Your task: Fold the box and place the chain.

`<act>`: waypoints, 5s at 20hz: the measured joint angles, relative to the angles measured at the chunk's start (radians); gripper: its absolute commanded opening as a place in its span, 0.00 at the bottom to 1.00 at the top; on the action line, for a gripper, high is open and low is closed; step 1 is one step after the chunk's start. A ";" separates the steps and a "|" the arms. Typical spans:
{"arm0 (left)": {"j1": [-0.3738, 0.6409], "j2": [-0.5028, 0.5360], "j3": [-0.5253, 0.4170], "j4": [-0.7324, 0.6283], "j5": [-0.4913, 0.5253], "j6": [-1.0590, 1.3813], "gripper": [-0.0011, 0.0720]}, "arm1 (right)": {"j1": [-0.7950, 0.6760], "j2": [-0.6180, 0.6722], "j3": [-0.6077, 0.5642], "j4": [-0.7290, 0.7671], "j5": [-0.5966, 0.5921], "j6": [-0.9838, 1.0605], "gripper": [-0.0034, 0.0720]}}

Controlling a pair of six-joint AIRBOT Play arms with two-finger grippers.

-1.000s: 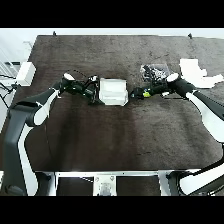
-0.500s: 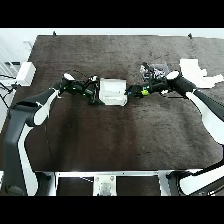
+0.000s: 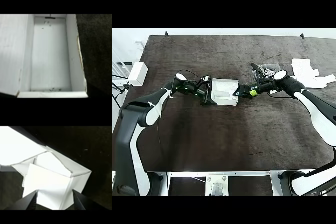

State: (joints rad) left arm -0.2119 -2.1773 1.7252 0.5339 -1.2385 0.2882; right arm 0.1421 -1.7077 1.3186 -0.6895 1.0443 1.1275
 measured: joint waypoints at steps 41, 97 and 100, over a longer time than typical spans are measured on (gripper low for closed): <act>0.000 0.000 0.000 -0.001 -0.002 0.000 0.64 | 0.250 -0.153 0.400 -0.753 0.183 0.764 0.66; 0.000 0.000 0.000 -0.004 -0.002 0.000 0.64 | 0.282 -0.305 0.581 -0.824 0.380 0.881 0.24; 0.000 0.000 0.000 -0.005 -0.002 -0.007 0.64 | 0.282 -0.314 0.581 -0.832 0.369 0.892 0.05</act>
State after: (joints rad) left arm -0.2123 -2.1773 1.7248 0.5285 -1.2407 0.2810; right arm 0.4240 -2.0212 1.8996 -1.5215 1.4132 2.0197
